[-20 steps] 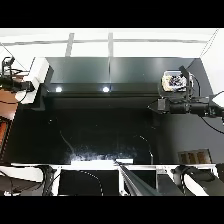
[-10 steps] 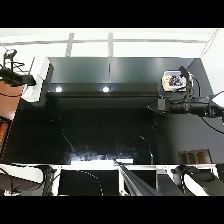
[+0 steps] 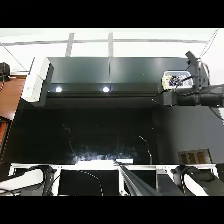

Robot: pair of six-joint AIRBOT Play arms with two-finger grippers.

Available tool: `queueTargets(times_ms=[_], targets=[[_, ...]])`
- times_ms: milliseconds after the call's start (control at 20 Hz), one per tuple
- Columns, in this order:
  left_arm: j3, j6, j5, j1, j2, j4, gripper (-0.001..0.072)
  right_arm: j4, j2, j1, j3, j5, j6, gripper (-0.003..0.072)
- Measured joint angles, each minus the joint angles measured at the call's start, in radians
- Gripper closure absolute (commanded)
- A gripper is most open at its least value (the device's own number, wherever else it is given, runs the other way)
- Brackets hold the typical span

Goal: Fold the box and place the chain.

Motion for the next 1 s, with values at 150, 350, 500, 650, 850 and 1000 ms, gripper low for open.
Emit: queueTargets(times_ms=[150,350,500,650,850,1000], targets=[[-0.145,-0.005,0.056,-0.05,0.173,-0.094,0.0685,-0.112,0.036,0.0,0.053,0.018,0.047,0.0677],[-0.481,0.053,0.24,-0.189,0.46,-0.192,0.0685,-0.272,0.148,0.0,-0.006,-0.085,0.125,0.0677],[-0.774,0.071,0.4,-0.3,0.671,-0.227,0.0684,-0.416,0.221,0.0,-0.133,-0.237,0.216,0.0675],[-0.988,0.074,0.518,-0.358,0.833,-0.242,0.0683,-0.499,0.253,0.0,-0.227,-0.338,0.268,0.0674],[-1.09,0.07,0.599,-0.384,0.935,-0.249,0.0683,-0.539,0.267,0.0,-0.269,-0.38,0.294,0.0674],[-1.114,0.067,0.618,-0.39,0.962,-0.256,0.0683,-0.552,0.269,0.0,-0.278,-0.392,0.302,0.0674]])
